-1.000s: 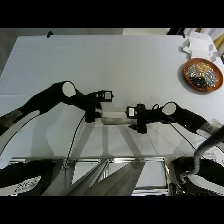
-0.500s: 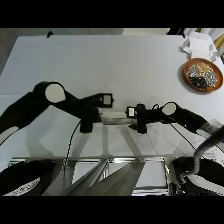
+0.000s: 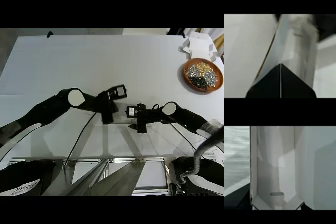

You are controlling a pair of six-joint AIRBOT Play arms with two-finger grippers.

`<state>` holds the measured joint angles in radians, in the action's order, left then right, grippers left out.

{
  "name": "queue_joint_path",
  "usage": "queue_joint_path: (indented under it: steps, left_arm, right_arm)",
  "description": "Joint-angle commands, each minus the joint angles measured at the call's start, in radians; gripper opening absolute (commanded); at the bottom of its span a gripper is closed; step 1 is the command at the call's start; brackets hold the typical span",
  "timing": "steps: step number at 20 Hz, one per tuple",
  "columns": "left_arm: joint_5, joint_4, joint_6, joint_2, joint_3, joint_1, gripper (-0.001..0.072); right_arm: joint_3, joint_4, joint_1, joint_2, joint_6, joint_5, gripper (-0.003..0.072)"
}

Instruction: Fold the box and place the chain.

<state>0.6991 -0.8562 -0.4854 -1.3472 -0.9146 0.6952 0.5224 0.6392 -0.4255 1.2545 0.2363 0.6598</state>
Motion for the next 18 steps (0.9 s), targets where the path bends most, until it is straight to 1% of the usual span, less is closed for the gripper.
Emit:
queue_joint_path:
  steps: [1, 5, 10, 12, 15, 18]
  left_arm:
    - [-0.174, 0.011, -0.089, -0.060, -0.002, -0.016, 0.0005]
    - [-0.114, 0.010, -0.106, -0.094, -0.001, -0.014, 0.0005]
    - [-0.042, 0.001, -0.106, -0.072, -0.001, -0.014, 0.0004]
    - [-0.024, -0.020, -0.106, -0.038, -0.001, -0.014, 0.0004]
    - [0.013, -0.071, -0.102, 0.042, -0.001, -0.015, 0.0005]
    - [0.106, -0.128, -0.027, 0.114, -0.001, -0.019, 0.0005]
  right_arm:
    - [0.000, 0.005, 0.000, -0.001, 0.004, 0.003, 0.0398]
    - [0.000, 0.005, 0.000, -0.001, 0.004, 0.003, 0.0398]
    - [0.000, 0.005, 0.000, -0.001, 0.004, 0.003, 0.0398]
    - [0.000, 0.005, 0.000, -0.001, 0.004, 0.003, 0.0398]
    - [0.000, 0.005, 0.000, -0.001, 0.004, 0.003, 0.0398]
    - [0.000, 0.005, 0.000, -0.001, 0.004, 0.003, 0.0398]
